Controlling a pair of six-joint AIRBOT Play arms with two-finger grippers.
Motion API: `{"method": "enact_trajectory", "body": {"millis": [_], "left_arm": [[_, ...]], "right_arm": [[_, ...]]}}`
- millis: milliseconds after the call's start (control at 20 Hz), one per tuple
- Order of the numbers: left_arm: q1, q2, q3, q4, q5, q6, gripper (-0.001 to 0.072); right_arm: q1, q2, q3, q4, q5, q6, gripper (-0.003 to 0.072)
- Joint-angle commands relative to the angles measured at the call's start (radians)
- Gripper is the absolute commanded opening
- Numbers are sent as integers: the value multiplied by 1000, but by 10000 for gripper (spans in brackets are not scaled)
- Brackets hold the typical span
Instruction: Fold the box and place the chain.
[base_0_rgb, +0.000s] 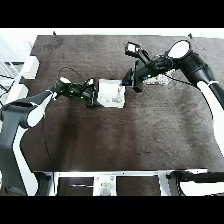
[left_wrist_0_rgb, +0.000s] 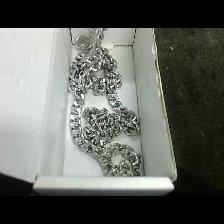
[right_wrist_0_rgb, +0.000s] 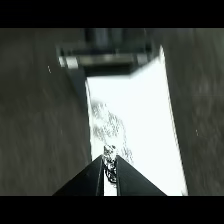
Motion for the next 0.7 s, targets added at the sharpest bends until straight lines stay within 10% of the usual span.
{"method": "enact_trajectory", "body": {"millis": [0, 450, 550, 650], "left_arm": [[0, 0, 1, 0, 0, 0, 624], [0, 0, 1, 0, 0, 0, 624], [0, 0, 1, 0, 0, 0, 624], [0, 0, 1, 0, 0, 0, 624]], "right_arm": [[56, -2, -1, 3, -72, 31, 7], [79, -216, -5, 5, -164, 71, 11], [75, -237, -5, 2, -168, 76, 381], [59, -222, 0, 4, -168, 126, 425]]}}
